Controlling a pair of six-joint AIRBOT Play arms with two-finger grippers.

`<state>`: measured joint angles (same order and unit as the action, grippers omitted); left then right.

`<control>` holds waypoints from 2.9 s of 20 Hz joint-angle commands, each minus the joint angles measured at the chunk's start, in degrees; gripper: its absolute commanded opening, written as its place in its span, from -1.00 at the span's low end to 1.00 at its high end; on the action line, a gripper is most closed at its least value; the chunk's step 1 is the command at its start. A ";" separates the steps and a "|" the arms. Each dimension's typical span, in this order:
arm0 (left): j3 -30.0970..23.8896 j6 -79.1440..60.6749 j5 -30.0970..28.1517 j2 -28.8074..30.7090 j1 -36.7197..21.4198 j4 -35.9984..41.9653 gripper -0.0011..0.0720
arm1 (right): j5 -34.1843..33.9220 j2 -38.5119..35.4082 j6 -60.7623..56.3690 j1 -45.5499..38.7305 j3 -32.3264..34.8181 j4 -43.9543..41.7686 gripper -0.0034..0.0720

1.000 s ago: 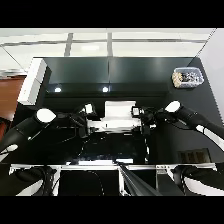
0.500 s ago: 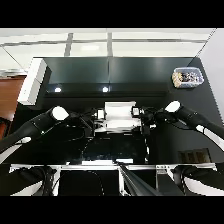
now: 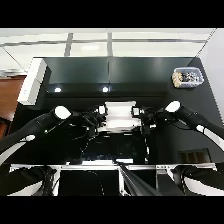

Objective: Fold the box and place the chain.

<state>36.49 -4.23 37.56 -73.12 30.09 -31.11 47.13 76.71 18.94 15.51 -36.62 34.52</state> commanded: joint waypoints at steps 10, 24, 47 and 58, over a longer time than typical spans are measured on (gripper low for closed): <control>0.50 -2.03 -3.08 -3.04 2.56 7.45 -0.48 | -0.04 0.00 -0.02 -0.02 -0.02 -0.02 -0.37; 0.81 -2.01 -5.03 -3.21 4.09 5.62 -0.43 | -0.04 0.00 -0.02 -0.02 -0.02 -0.04 -0.37; -8.76 72.78 20.22 6.95 -33.14 -5.40 -0.90 | -0.02 0.00 -0.04 -0.02 -0.02 -0.02 -0.37; -2.32 60.19 20.26 -8.20 -18.58 7.87 -0.90 | -0.02 0.00 -0.04 -0.02 -0.02 -0.02 -0.37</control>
<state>31.73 59.66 56.71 -79.33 9.28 -25.63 47.11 76.71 18.90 15.44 -36.62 34.50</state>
